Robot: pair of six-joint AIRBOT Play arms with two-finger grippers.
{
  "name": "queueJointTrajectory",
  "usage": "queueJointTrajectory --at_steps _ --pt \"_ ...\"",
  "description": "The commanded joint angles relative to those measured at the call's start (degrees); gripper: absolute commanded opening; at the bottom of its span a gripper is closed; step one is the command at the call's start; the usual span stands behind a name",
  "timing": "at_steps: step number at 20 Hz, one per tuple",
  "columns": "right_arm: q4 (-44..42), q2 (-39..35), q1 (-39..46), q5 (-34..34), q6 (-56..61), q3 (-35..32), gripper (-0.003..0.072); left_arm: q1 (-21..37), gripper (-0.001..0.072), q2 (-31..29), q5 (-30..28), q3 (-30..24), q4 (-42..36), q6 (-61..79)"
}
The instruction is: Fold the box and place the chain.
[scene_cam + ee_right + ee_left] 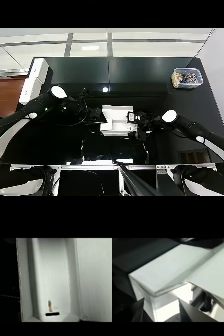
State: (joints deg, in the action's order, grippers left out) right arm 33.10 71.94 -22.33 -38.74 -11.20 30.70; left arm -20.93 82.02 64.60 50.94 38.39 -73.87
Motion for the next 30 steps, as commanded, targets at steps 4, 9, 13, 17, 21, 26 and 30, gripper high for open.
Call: queueJointTrajectory --at_steps 4,9,13,17,21,26,30 --pt "-0.09 0.02 0.00 0.39 0.26 0.00 0.0128 -2.51 0.0489 -0.04 -3.15 0.17 5.11 -5.46" --pt "-0.09 0.02 0.00 0.42 0.26 0.00 0.0128 -5.53 0.0488 -0.04 -4.04 1.86 8.98 -8.00" --pt "-0.09 0.02 0.00 0.39 0.26 0.00 0.0128 -7.26 0.0488 -0.15 -3.30 4.85 13.07 -11.80" --pt "-0.09 0.02 0.00 0.42 0.26 0.00 0.0128 -7.72 0.0489 -0.15 -2.58 5.99 15.13 -15.69" --pt "-0.09 0.02 0.00 0.42 0.26 0.00 0.0128 -9.79 0.0409 -0.15 -2.89 6.21 17.11 -19.93" --pt "-0.09 0.02 0.00 0.42 0.26 0.00 0.0128 -15.56 0.0397 -0.15 -2.95 8.22 28.39 -30.16" --pt "-0.09 0.02 0.00 0.42 0.26 0.00 0.0128 -19.56 0.0397 -0.13 -3.04 8.44 37.64 -37.62"
